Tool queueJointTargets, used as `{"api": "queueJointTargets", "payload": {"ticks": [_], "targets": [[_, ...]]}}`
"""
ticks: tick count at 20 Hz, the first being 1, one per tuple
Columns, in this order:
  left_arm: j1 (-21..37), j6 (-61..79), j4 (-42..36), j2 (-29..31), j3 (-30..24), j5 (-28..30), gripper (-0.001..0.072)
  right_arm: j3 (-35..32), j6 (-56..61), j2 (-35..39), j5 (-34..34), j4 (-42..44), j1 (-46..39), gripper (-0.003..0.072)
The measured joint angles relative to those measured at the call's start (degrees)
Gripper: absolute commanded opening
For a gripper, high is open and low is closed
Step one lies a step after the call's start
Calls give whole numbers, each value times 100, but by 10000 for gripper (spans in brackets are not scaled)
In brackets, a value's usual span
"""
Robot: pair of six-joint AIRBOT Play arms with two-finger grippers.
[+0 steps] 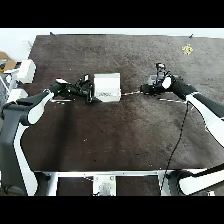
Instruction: Fold the box and place the chain.
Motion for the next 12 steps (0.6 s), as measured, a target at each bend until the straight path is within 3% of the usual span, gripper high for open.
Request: {"api": "queueJointTargets", "payload": {"ticks": [10,11,12], "targets": [[0,0,0,0,0,0,275,195,-15,-260,-201,4,109,205],[0,0,0,0,0,0,275,201,-15,-289,-216,4,114,173],[0,0,-2,0,0,0,275,205,-17,-313,-229,2,120,77]]}}
